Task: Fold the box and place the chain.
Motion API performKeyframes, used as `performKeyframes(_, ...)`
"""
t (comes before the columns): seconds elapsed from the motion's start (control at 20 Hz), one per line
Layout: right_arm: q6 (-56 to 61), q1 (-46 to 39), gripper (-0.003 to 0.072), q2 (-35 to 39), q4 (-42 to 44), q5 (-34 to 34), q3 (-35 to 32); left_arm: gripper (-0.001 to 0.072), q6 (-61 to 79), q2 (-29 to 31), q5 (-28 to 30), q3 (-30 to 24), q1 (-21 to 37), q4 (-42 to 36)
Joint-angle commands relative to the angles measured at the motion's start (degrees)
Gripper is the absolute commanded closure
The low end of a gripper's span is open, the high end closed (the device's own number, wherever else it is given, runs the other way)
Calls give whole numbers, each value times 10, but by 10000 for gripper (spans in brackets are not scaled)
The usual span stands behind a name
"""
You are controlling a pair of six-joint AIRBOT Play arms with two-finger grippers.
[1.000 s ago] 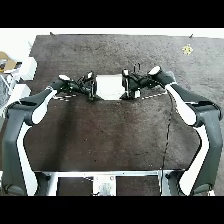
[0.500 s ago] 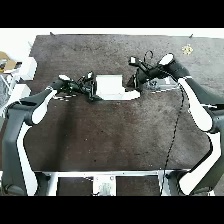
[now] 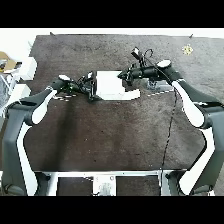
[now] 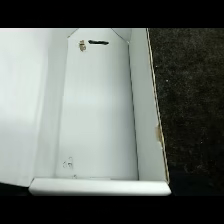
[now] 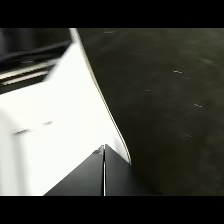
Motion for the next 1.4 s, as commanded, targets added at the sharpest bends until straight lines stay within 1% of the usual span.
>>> performKeyframes(0.0, -21, 0, 683, -31, 9, -34, 0, 366, 0, 0, 0, 0, 0, 0)
performKeyframes(0.2, -21, 1, 683, -45, -63, 16, 0, 367, 0, 0, 0, 0, 0, 0)
performKeyframes(0.3, -21, 0, 683, -49, -82, 17, 0, 367, 0, 0, 0, 0, 0, 0)
performKeyframes(0.45, -43, 0, 682, -50, -78, -5, 0, 367, 0, 0, 0, 0, 0, 0)
performKeyframes(0.65, -77, -2, 682, -42, -9, -13, 0, 367, 0, 0, 0, 0, 0, 0)
performKeyframes(0.8, -75, -7, 682, -9, -11, -6, 0, 366, 0, 0, 0, 0, 0, 0)
performKeyframes(0.9, -51, -13, 681, 24, -29, 10, 0, 367, 0, 0, 0, 0, 0, 0)
performKeyframes(0.95, -30, -15, 650, 45, -58, 18, 0, 367, 0, 0, 0, 0, 0, 0)
performKeyframes(1.0, -17, -15, 570, 66, -103, 27, 0, 367, 0, 0, 0, 0, 0, 0)
performKeyframes(1.05, -7, -14, 526, 85, -157, 38, 0, 367, 0, 0, 0, 0, 0, 0)
performKeyframes(1.1, 4, -12, 524, 99, -202, 48, 0, 367, 0, 0, 0, 0, 0, 0)
performKeyframes(1.15, 4, -9, 397, 107, -249, 57, 0, 367, 0, 0, 0, 0, 0, 0)
performKeyframes(1.2, 4, -6, 248, 109, -298, 59, -1, 366, 0, 0, 0, 0, 0, 0)
performKeyframes(1.25, 4, -4, 125, 107, -333, 61, -2, 366, 0, 0, 0, 0, 0, 0)
performKeyframes(1.3, 3, -2, 41, 104, -350, 60, -8, 366, 0, 0, 0, 0, 0, 0)
performKeyframes(1.35, -5, 0, 42, 99, -352, 61, -18, 367, 0, 0, 0, 0, 0, 0)
